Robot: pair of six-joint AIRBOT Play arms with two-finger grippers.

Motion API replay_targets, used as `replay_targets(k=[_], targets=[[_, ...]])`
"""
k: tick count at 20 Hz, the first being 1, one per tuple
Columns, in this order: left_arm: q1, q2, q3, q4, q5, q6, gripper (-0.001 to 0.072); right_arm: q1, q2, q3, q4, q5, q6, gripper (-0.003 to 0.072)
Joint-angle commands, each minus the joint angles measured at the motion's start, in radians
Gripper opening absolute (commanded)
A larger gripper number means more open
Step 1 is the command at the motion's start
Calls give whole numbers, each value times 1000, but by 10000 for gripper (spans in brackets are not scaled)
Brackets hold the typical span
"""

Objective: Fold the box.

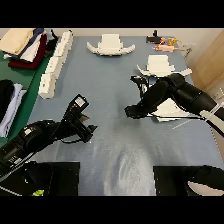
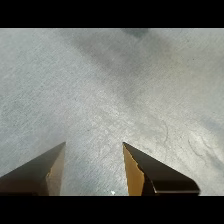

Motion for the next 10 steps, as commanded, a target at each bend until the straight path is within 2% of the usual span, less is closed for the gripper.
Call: replay_targets(k=[1,10], targets=[[0,1,1,0,0,0,550,1,0,0,-1,1,0,4],[0,1,1,0,0,0,550,1,-1,0,9,17,4,4]])
